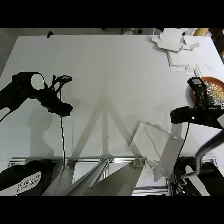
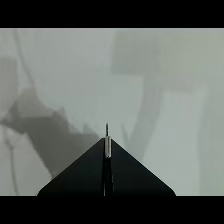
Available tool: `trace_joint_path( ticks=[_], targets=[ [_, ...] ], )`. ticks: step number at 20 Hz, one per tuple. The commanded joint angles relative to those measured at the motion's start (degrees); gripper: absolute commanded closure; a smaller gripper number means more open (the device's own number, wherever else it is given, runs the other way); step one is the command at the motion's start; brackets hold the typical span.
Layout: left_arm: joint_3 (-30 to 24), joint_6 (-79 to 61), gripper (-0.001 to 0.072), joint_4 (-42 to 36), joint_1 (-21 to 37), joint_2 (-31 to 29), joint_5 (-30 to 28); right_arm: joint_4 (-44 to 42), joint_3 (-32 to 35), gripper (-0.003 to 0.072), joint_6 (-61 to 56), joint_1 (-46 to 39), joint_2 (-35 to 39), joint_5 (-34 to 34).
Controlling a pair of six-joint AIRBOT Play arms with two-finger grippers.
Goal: Fold the box and place the chain.
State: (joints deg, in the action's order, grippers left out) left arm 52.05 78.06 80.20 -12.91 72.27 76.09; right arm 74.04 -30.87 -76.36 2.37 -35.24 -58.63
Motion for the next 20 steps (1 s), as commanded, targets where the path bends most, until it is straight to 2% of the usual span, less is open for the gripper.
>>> trace_joint_path(
  ticks=[1,4,10,14,17,18,20],
  targets=[
    [-0.02,-0.02,0.0416,0.0,-0.04,0.02,0.0,-6.69,1.27,0.0668,-0.26,3.78,0.24,16.09],
    [-0.02,-0.02,0.0416,0.02,-0.04,0.02,-0.02,-8.98,1.27,0.0668,-0.17,5.33,0.24,25.24],
    [-0.02,-0.02,0.0416,0.0,-0.04,0.02,-0.04,-12.66,1.27,0.0667,-0.33,5.53,0.22,34.18],
    [-0.02,-0.02,0.0416,-0.92,-0.04,0.04,-0.44,-9.07,1.27,0.0667,-0.31,5.53,0.04,30.88],
    [-0.02,-0.02,0.0416,-3.5,-0.04,0.04,-3.58,-4.96,1.27,0.0665,-0.37,5.53,-1.44,25.53],
    [-0.02,-0.04,0.0416,-4.63,-0.04,0.04,-5.01,-4.28,1.27,0.0642,-0.37,5.53,-2.49,23.45],
    [-0.02,-0.04,0.0416,-7.3,-0.04,0.04,-6.69,-2.32,1.27,0.0533,-1.95,5.53,-4.79,19.39]
  ],
)
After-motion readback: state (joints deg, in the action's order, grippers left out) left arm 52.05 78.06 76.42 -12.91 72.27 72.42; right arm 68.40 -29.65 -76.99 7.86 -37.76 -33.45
